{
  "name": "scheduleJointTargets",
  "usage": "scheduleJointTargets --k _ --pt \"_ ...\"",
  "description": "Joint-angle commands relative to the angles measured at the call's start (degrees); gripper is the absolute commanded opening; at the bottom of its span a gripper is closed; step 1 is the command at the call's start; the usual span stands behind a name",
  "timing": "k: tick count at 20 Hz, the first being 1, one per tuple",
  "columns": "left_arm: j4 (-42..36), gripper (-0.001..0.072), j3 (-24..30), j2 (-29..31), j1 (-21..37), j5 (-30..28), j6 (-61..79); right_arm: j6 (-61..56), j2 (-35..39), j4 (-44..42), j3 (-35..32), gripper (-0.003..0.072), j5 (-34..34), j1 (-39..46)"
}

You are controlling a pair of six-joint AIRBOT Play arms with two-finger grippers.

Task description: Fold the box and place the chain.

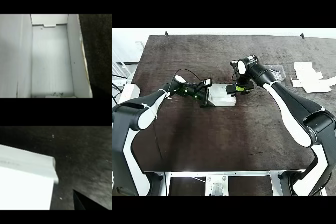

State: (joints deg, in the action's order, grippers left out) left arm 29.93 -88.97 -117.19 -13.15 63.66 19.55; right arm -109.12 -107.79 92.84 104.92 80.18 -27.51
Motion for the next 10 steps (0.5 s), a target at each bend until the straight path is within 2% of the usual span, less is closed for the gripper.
scheduleJointTargets --k 1,5,6,7,9,10 --pt "-0.6 0.0651 0.0 -0.2 0.0 -0.2 0.0 -0.1 -2.1 -0.8 -0.2 0.0513 -2.9 0.1" --pt "-0.9 0.0651 0.0 -0.2 0.0 -0.2 0.0 -0.3 -4.6 -0.7 -0.2 0.0491 -3.3 0.5" --pt "-0.9 0.0651 0.0 -0.2 0.0 -0.2 0.0 -0.3 -5.1 -0.7 -0.2 0.0468 -3.3 0.5" --pt "-0.9 0.0651 0.0 -0.2 0.0 -0.2 0.0 -0.4 -5.4 -0.7 -0.2 0.0392 -3.5 0.6" --pt "-1.0 0.0651 0.0 -0.2 0.0 -0.2 0.0 -0.7 -5.9 -0.7 -0.2 0.0381 -3.7 0.7" --pt "-1.2 0.0651 0.0 -0.2 0.0 -0.2 0.0 -0.8 -6.2 -0.7 -0.1 0.033 -3.7 0.7"
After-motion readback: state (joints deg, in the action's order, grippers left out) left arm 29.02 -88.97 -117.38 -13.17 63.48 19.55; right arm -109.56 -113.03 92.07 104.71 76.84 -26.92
